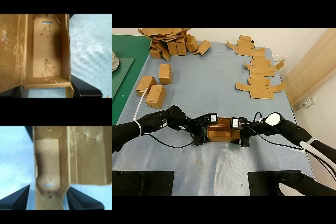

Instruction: Fold the box.

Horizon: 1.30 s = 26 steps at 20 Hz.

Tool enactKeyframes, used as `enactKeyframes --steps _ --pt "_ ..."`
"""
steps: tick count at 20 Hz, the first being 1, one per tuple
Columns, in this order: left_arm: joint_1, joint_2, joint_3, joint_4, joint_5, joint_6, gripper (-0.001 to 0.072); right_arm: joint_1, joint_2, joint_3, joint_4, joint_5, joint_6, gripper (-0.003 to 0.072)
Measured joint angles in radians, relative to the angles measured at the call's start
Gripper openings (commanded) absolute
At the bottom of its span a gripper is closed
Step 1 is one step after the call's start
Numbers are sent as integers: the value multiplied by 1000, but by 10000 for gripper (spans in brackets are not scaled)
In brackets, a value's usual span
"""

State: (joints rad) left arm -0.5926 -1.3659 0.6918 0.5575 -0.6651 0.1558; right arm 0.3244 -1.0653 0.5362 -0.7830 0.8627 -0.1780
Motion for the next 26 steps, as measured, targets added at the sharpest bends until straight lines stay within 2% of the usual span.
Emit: enactKeyframes --steps 8,9,10,11,15,20,24,26 --pt "0 0 0 0 0 0 393 0 214 0 -240 29 299 695" --pt "0 0 0 0 0 0 393 0 236 0 -254 18 386 621" --pt "0 0 0 0 0 0 393 0 251 0 -264 13 484 283" --pt "0 0 0 0 0 0 393 0 264 0 -270 8 602 5" --pt "0 0 0 0 -1 0 393 0 284 -2 -206 31 1015 5" --pt "0 0 0 0 -1 0 393 0 288 -3 -60 -34 1289 5" --pt "0 0 0 0 -1 0 393 0 219 -2 63 -87 1374 3" --pt "0 0 0 0 0 0 393 0 151 8 183 -93 1307 3"
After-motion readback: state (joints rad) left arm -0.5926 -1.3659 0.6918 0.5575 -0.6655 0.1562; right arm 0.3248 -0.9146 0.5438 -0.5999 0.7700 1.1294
